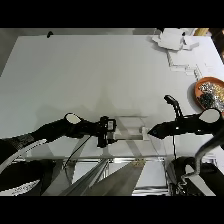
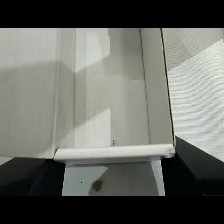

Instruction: Fold the box and place the chain.

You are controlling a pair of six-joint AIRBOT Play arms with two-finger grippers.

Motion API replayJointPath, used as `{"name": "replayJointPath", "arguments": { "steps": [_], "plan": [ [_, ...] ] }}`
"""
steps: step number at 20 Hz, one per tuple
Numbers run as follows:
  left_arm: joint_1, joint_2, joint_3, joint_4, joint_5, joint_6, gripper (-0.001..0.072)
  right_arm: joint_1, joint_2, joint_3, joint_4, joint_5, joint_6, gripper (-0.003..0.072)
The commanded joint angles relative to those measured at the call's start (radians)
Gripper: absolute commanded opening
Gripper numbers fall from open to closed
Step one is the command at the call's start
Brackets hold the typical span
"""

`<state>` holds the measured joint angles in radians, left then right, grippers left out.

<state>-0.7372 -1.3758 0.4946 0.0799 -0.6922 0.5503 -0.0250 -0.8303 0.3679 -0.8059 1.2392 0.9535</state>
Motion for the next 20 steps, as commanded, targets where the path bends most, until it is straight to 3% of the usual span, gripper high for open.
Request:
{"name": "replayJointPath", "arguments": {
  "steps": [1,4,7,13,17,20],
  "plan": [
    [0.0,0.001,0.0,0.0,0.0,0.0,0.0271,0.001,0.034,-0.001,0.024,0.014,0.042,0.0318],
    [0.0,0.001,0.0,0.0,0.0,0.0,0.0271,0.001,0.034,-0.001,0.02,0.003,0.058,0.0323],
    [0.0,0.001,0.0,0.0,0.0,0.0,0.0271,0.067,0.034,0.0,0.005,-0.053,0.117,0.0408],
    [0.0,0.001,0.0,0.0,0.0,0.0,0.0271,0.271,0.034,0.005,-0.064,-0.185,0.289,0.0413],
    [0.0,0.001,0.0,0.0,0.0,0.0,0.0271,0.365,0.034,0.052,-0.236,-0.192,0.463,0.0412],
    [0.0,0.001,0.0,0.0,0.0,0.0,0.0271,0.414,0.034,0.096,-0.247,-0.191,0.473,0.0408]
  ]
}}
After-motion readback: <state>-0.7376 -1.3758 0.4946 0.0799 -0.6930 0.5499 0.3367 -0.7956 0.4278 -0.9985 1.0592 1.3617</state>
